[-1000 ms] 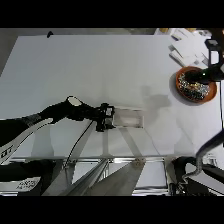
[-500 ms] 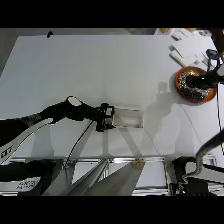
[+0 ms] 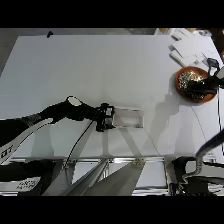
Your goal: Fold the box and place the chain.
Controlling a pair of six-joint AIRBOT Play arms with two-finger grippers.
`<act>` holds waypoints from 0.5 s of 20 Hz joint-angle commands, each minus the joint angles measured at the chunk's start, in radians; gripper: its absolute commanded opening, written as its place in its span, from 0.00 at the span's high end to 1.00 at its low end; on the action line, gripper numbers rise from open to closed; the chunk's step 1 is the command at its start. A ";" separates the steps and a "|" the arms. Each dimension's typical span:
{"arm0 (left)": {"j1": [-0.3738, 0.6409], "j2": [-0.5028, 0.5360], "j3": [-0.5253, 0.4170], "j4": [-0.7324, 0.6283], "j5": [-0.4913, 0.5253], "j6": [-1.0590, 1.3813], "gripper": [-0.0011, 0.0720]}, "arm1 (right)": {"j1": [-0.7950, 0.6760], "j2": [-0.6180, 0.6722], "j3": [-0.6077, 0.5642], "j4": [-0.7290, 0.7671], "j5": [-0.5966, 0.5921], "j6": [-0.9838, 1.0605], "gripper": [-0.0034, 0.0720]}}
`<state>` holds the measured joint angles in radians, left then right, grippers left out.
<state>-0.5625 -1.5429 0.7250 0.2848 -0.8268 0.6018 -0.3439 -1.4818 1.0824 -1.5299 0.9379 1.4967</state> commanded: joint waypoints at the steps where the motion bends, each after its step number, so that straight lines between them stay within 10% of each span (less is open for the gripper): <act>1: 0.000 0.000 0.000 0.000 0.000 0.000 0.89 | -0.013 -0.004 0.000 0.020 0.049 -0.024 0.64; 10: 0.000 0.000 0.000 0.000 0.000 0.000 0.89 | -0.013 -0.046 0.000 0.024 -0.006 0.013 0.65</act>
<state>-0.5625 -1.5429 0.7250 0.2848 -0.8268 0.6018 -0.3557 -1.5089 1.0824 -1.5093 0.9501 1.4887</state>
